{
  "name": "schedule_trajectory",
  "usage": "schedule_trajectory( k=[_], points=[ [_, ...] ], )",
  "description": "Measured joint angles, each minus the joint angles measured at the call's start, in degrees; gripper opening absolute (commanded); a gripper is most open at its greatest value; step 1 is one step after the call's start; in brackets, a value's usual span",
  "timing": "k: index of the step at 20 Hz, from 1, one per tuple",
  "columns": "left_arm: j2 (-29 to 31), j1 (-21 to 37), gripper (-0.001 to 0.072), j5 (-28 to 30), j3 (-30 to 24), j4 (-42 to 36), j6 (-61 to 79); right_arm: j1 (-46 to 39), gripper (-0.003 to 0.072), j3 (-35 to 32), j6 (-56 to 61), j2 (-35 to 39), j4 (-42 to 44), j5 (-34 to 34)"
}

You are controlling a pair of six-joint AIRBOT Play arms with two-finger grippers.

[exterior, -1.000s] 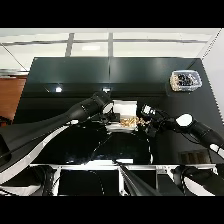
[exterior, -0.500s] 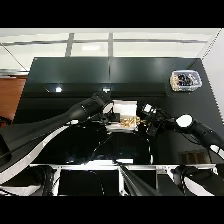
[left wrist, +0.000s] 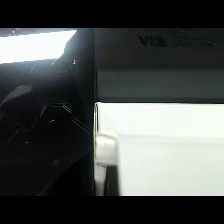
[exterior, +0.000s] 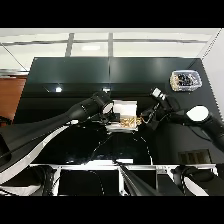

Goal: Fold the box and place the chain.

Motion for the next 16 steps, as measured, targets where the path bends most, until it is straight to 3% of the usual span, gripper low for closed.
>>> schedule_trajectory(
  k=[6, 13, 16],
  points=[
    [0.00, 0.00, 0.0032, 0.02, 0.00, 0.00, 0.00, -0.07, 0.0024, 11.61, 8.81, 1.53, 3.67, 11.43],
    [0.00, 0.00, 0.0032, 0.02, 0.00, 0.00, 0.00, -0.04, 0.0025, 16.81, 12.00, 1.73, 17.94, 11.23],
    [0.00, 0.00, 0.0032, 0.02, 0.00, 0.00, 0.00, -0.04, 0.0025, 17.14, 12.46, 1.51, 19.74, 10.97]
  ],
)
